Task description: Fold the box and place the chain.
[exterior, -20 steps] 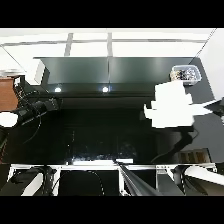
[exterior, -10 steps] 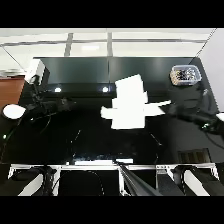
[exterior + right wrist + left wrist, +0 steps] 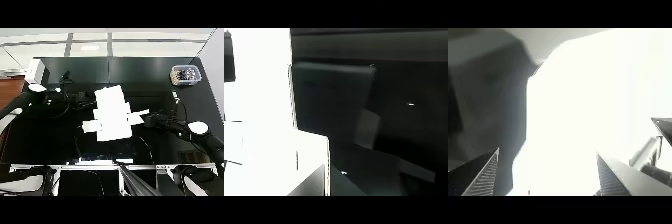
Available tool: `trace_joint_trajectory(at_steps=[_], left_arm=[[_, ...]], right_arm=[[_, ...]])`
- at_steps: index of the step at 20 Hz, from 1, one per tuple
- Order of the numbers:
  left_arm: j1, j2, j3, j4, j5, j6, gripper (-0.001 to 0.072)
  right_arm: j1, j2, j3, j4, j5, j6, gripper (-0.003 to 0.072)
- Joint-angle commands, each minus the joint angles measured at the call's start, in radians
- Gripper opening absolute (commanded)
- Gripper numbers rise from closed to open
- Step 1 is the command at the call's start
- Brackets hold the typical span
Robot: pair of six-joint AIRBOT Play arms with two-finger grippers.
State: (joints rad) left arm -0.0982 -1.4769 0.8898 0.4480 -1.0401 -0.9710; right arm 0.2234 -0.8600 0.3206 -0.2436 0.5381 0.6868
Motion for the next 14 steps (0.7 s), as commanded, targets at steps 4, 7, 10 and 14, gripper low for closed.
trace_joint_trajectory(at_steps=[4, 7, 10, 14], left_arm=[[-0.048, -0.211, 0.155, -0.027, -0.184, 0.014, 0.0681], [-0.077, -0.307, 0.232, -0.026, -0.410, 0.098, 0.0681], [-0.097, -0.367, 0.294, -0.002, -0.561, 0.210, 0.0668], [-0.113, -0.377, 0.363, 0.147, -0.595, 0.269, 0.0457]], right_arm=[[0.040, 0.002, -0.003, 0.002, -0.030, 0.001, 0.0010], [0.040, 0.002, -0.003, 0.002, -0.030, 0.001, 0.0010], [0.040, 0.002, -0.003, 0.002, -0.030, 0.001, 0.0010], [0.040, 0.002, -0.003, 0.001, -0.030, 0.001, 0.0010]])
